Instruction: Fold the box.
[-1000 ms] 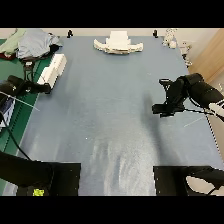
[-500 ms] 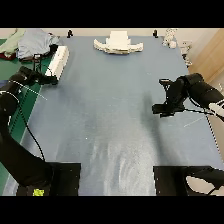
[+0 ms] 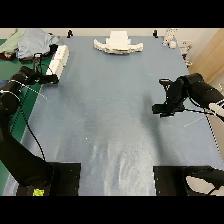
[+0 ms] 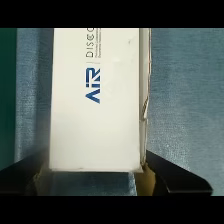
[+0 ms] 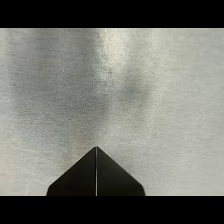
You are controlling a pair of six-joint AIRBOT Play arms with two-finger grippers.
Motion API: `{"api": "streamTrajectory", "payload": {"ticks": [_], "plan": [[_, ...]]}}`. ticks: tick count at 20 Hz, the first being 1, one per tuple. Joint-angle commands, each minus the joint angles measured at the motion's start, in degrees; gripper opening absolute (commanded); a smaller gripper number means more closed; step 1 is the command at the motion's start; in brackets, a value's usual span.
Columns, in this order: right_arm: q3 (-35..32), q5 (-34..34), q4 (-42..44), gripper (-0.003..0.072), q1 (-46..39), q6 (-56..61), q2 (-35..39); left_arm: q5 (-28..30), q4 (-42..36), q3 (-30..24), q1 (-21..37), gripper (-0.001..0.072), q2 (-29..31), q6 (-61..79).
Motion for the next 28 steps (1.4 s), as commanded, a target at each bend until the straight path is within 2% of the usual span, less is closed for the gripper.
{"api": "streamTrajectory", "payload": {"ticks": [1,5,10,15,16,17,18,20,22,24,28], "plan": [[0.0,0.0,0.0,0.0006,0.0,0.0,0.0,0.1,0.2,0.1,0.1,0.0699,0.0,0.0],[0.0,0.0,0.0,0.0006,0.0,0.0,0.0,-4.1,3.5,0.1,0.8,0.07,3.8,-0.1],[0.0,0.0,0.0,0.0006,0.0,0.0,0.0,-18.9,4.6,0.1,3.3,0.07,13.9,-0.2],[0.0,0.0,0.0,0.0006,0.0,0.0,0.0,-35.5,2.2,0.1,2.5,0.0686,25.4,-1.7],[0.0,0.0,0.0,0.0006,0.0,0.0,0.0,-38.9,1.7,0.1,2.4,0.0447,27.2,-5.4],[0.0,0.0,0.0,0.0006,0.0,0.0,0.0,-42.1,1.2,0.1,2.1,0.0141,28.7,-6.6],[0.0,0.0,0.0,0.0006,0.0,0.0,0.0,-45.0,0.3,0.1,1.5,0.0011,29.8,-6.7],[0.0,0.0,0.0,0.0006,0.0,0.0,0.0,-49.0,-1.0,-0.2,-0.6,0.0008,31.7,-8.3],[0.0,0.0,0.0,0.0006,0.0,0.0,0.0,-48.9,-1.0,-3.2,-4.2,0.0007,34.9,-11.0],[0.0,0.0,0.0,0.0006,0.0,0.0,0.0,-45.8,-1.0,-9.6,-9.3,0.0007,39.6,-12.3],[0.0,0.0,0.0,0.0006,0.0,0.0,0.0,-34.8,-0.7,-25.7,-20.7,0.0008,48.6,-15.8]]}}
